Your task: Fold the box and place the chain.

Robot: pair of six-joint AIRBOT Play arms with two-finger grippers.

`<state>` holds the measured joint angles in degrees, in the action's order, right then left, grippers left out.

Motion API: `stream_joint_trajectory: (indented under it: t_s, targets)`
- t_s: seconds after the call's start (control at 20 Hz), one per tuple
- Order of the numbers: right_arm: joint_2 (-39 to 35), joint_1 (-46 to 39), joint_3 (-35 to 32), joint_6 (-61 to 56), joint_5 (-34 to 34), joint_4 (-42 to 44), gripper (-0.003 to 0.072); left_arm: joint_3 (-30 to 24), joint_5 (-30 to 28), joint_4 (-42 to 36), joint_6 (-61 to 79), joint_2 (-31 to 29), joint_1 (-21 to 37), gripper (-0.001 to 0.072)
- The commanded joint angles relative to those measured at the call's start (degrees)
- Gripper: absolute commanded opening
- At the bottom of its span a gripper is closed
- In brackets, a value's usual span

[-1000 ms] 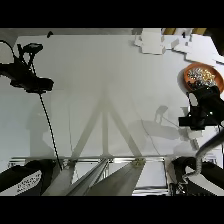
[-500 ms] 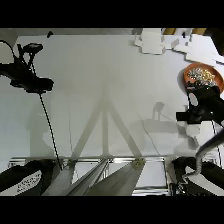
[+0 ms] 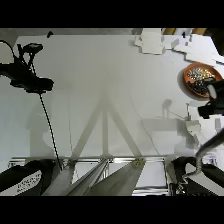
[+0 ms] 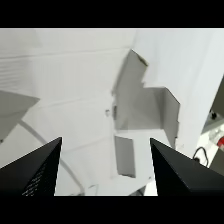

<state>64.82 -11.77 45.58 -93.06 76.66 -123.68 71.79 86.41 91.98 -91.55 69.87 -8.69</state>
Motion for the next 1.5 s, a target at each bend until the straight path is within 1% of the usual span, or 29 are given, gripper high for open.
stream_joint_trajectory:
  t_s: [0.0,0.1,0.15,0.25,0.3,0.4,0.55,0.6,0.65,0.7,0.8,0.9,0.95,1.0,1.1,1.15,1.25,1.35,1.45]
  targets:
    - [0.0,-11.0,0.4,3.7,-4.5,-1.4,0.0594,0.0,0.0,0.0,0.0,0.0,0.0,0.0010]
    - [0.1,-16.2,0.4,5.5,-7.5,-1.3,0.0592,0.0,0.0,0.0,0.0,0.0,0.0,0.0010]
    - [0.5,-18.6,0.4,6.6,-8.3,-1.2,0.0579,0.0,0.0,0.0,0.0,0.0,0.0,0.0010]
    - [3.0,-22.6,0.4,6.8,-8.4,-1.2,0.0572,0.0,0.0,0.0,0.0,0.0,0.0,0.0010]
    - [4.7,-24.1,0.4,6.8,-8.7,-1.2,0.0544,0.0,0.0,0.0,0.0,0.0,0.0,0.0010]
    - [7.4,-25.6,0.4,6.8,-10.2,-1.4,0.0424,0.0,0.0,0.0,0.0,0.0,0.0,0.0010]
    - [10.4,-25.6,0.4,5.7,-12.0,-1.9,0.0261,0.0,0.0,0.0,0.0,0.0,0.0,0.0010]
    - [10.9,-25.6,0.4,4.9,-12.0,-1.9,0.0237,0.0,0.0,0.0,0.0,0.0,0.0,0.0010]
    - [11.0,-25.4,0.4,4.9,-11.6,-1.6,0.0063,0.0,0.0,0.0,0.0,0.0,0.0,0.0010]
    - [10.6,-24.6,0.4,5.0,-11.0,-1.6,0.0011,0.0,0.0,0.0,0.0,0.0,0.0,0.0010]
    - [8.4,-21.5,0.4,5.0,-9.9,-1.4,0.0010,0.0,0.0,0.0,0.0,0.0,0.0,0.0010]
    - [4.2,-17.7,0.4,5.5,-9.7,2.1,0.0010,0.0,0.0,0.0,0.0,0.0,0.0,0.0010]
    - [1.6,-15.7,0.4,7.4,-9.9,6.0,0.0010,0.0,0.0,0.0,0.0,0.0,0.0,0.0010]
    - [-1.3,-13.8,0.3,10.1,-9.8,11.8,0.0010,0.0,0.0,0.0,0.0,0.0,0.0,0.0010]
    - [-7.5,-10.5,-0.6,14.5,-9.9,25.6,0.0010,0.0,0.0,0.0,0.0,0.0,0.0,0.0010]
    - [-10.7,-9.2,-2.2,15.7,-10.8,32.1,0.0010,0.0,0.0,0.0,0.0,0.0,0.0,0.0010]
    - [-18.0,-5.9,-7.8,17.9,-14.5,43.3,0.0010,0.0,0.0,0.0,0.0,0.0,0.0,0.0010]
    - [-24.4,-2.1,-13.7,18.4,-15.7,49.1,0.0010,0.0,0.0,0.0,0.0,0.0,0.0,0.0010]
    - [-30.9,2.5,-18.8,18.3,-16.3,50.7,0.0010,0.0,0.0,0.0,0.0,0.0,0.0,0.0010]
